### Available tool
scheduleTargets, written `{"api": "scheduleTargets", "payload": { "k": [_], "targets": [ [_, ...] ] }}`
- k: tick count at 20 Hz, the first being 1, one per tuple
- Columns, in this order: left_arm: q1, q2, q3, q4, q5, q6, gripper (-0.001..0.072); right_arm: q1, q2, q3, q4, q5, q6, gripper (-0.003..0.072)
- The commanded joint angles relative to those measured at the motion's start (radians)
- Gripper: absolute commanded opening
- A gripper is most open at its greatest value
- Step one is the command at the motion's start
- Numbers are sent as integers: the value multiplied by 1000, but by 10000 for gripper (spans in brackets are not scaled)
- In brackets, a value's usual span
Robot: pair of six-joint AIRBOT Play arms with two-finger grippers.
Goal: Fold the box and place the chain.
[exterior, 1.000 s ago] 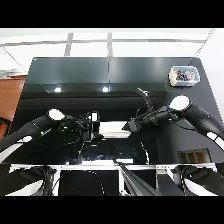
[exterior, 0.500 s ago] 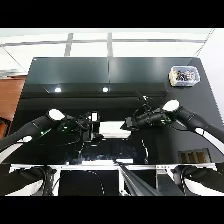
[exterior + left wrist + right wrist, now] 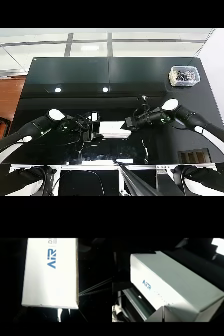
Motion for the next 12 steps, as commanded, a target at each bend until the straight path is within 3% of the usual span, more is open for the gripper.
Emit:
{"api": "scheduleTargets", "payload": {
  "k": [1,3,5,8,10,12],
  "targets": [
    [2,2,3,3,31,-16,404,-62,62,81,-23,208,-6,14],
    [5,21,20,24,26,-53,458,-127,145,126,-103,321,44,14],
    [5,61,40,93,25,-117,720,-210,259,134,-245,378,105,14],
    [6,140,101,312,-95,-408,720,-340,412,133,-463,390,192,15],
    [5,170,132,322,-189,-513,720,-410,465,133,-481,388,197,15],
    [-29,167,166,258,-174,-513,720,-445,472,132,-474,372,197,15]
  ]
}}
